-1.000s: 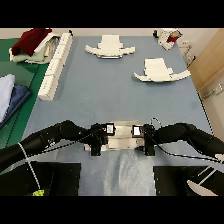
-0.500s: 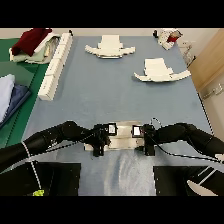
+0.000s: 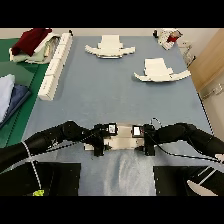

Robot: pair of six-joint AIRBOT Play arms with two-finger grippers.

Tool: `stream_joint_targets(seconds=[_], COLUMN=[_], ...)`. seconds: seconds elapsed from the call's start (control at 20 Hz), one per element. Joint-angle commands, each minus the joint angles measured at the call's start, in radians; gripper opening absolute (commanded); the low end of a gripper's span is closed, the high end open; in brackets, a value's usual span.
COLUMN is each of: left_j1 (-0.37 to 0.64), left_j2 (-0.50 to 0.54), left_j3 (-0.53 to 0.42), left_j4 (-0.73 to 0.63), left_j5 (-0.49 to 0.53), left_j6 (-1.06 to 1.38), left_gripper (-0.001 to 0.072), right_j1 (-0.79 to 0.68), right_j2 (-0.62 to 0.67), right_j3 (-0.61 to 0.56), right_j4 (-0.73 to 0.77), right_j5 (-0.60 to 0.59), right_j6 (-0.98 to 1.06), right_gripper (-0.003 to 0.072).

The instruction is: Fold the box.

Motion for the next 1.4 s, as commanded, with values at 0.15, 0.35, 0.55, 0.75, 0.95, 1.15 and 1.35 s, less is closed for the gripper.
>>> stream_joint_targets(seconds=[0.15, 0.35, 0.55, 0.75, 0.95, 1.15, 1.35], left_j1=[0.001, 0.048, 0.204, 0.482, 0.657, 0.612, 0.479], left_j2=[0.010, 0.079, 0.239, 0.327, 0.297, 0.290, 0.271], left_j3=[0.003, 0.047, 0.075, 0.069, -0.022, -0.163, -0.237], left_j4=[0.066, 0.291, 0.406, 0.473, 0.382, 0.214, 0.049], left_j5=[-0.017, -0.163, -0.352, -0.462, -0.546, -0.432, -0.301], left_j6=[-0.073, -0.563, -1.044, -1.424, -1.404, -1.380, -1.339], left_gripper=[0.0016, 0.0015, 0.0016, 0.0016, 0.0015, 0.0014, 0.0014], right_j1=[0.000, 0.000, 0.000, 0.000, 0.000, 0.000, 0.000], right_j2=[0.000, 0.001, 0.001, 0.001, 0.000, 0.000, 0.000], right_j3=[0.000, 0.000, 0.000, 0.000, 0.000, 0.000, 0.000], right_j4=[0.000, 0.000, 0.000, 0.000, 0.000, 0.000, 0.000], right_j5=[0.000, 0.000, 0.000, 0.000, 0.000, 0.000, 0.000], right_j6=[0.000, 0.000, 0.000, 0.000, 0.000, 0.000, 0.000], right_gripper=[0.0509, 0.0509, 0.0509, 0.0509, 0.0509, 0.0509, 0.0509])
